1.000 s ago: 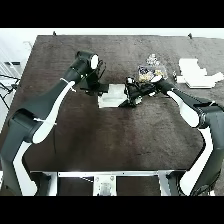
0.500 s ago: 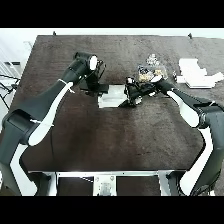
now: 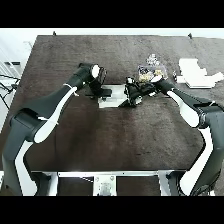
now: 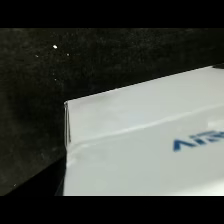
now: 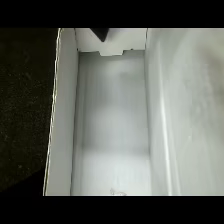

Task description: Fold the box and place the chain.

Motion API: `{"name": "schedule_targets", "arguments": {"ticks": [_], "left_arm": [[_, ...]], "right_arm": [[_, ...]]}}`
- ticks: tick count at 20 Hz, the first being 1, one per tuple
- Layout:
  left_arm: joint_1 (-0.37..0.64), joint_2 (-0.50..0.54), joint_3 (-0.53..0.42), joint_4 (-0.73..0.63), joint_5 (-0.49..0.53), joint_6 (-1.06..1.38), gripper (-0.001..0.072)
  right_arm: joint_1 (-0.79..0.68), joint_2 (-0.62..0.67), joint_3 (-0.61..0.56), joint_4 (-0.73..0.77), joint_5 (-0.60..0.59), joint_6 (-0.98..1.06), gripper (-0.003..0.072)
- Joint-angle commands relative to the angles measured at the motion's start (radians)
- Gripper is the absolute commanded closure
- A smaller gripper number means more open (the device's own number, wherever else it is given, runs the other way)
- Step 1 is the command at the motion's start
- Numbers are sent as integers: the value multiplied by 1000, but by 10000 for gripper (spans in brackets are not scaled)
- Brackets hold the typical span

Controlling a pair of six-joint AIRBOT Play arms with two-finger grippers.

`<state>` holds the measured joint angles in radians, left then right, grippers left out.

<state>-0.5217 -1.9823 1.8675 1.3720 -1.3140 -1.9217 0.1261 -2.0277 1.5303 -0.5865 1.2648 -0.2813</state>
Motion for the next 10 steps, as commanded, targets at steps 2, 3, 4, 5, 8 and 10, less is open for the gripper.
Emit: {"name": "schedule_targets", "arguments": {"ticks": [2,3,4,5,8,10], "left_arm": [[-8,-17,-2,42,16,-27,356],[-8,-19,-2,57,14,-37,355],[-8,-21,-2,62,13,-42,355],[-8,-23,-2,63,14,-43,356],[-8,-25,-2,66,9,-61,363],[-8,-25,0,65,-4,-67,364]], "right_arm": [[1,0,0,2,0,0,103],[1,0,0,2,0,0,103],[1,0,0,2,0,0,103],[1,0,0,2,0,0,103],[1,0,0,2,0,0,103],[1,0,0,2,0,0,103]]}}
